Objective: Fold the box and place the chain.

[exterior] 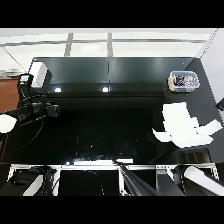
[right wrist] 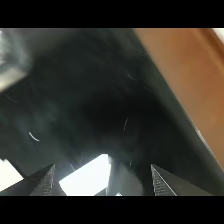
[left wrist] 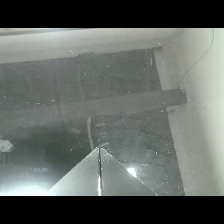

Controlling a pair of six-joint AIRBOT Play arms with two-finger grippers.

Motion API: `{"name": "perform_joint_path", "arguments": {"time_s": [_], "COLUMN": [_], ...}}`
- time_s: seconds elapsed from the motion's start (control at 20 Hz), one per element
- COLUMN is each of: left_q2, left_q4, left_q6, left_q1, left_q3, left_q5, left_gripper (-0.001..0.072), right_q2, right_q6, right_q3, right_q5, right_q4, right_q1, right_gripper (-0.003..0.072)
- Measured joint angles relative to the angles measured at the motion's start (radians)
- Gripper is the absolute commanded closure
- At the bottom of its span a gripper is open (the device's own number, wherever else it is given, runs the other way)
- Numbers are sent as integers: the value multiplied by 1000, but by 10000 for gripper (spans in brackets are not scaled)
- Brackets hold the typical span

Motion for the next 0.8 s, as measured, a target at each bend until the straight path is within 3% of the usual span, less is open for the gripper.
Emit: {"name": "perform_joint_path", "arguments": {"time_s": [0.2,0.3,0.35,0.4,0.45,0.6,0.8], "left_q2": [0,0,0,0,0,0,0], "left_q4": [0,0,0,0,0,0,-1], "left_q6": [0,0,0,0,0,0,0], "left_q1": [0,0,0,0,0,0,0], "left_q3": [0,0,0,0,0,0,0], "left_q5": [1,1,1,1,1,1,0], "left_gripper": [683,683,684,683,683,684,683], "right_q2": [-208,-267,-283,-296,-303,-290,-179], "right_q6": [-232,-283,-299,-315,-324,-343,-352], "right_q3": [135,165,174,182,188,198,190], "right_q5": [273,351,373,396,410,444,452], "right_q4": [38,15,7,-8,-12,-20,68], "right_q1": [-75,-67,-60,-53,-46,-18,43], "right_gripper": [-21,247,416,644,677,672,672]}}
